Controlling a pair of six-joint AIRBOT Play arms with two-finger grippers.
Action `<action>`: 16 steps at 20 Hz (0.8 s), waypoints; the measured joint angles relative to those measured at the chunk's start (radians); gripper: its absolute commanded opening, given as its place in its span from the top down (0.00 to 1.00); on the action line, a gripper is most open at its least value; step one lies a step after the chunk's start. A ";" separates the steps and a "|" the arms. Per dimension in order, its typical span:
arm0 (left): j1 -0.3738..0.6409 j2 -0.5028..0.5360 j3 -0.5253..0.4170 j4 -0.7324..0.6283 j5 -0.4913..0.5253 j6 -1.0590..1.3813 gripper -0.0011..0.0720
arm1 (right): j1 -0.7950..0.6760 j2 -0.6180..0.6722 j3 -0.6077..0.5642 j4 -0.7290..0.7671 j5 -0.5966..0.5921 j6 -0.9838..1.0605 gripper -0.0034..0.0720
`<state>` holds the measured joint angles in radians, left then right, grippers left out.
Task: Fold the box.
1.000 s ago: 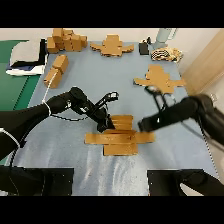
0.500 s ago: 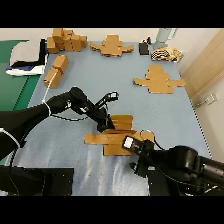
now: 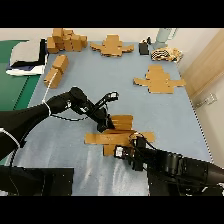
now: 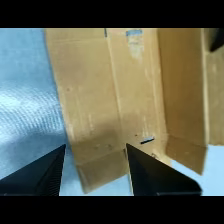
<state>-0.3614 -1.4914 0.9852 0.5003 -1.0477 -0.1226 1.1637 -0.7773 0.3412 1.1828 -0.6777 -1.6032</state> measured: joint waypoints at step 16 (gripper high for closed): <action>0.000 0.000 0.000 0.000 0.000 0.000 0.97 | -0.001 -0.013 0.064 -0.136 -0.008 0.175 0.00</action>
<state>-0.3614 -1.4914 0.9852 0.5007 -1.0477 -0.1226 1.1629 -0.7902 0.4049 1.0470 -0.6857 -1.4277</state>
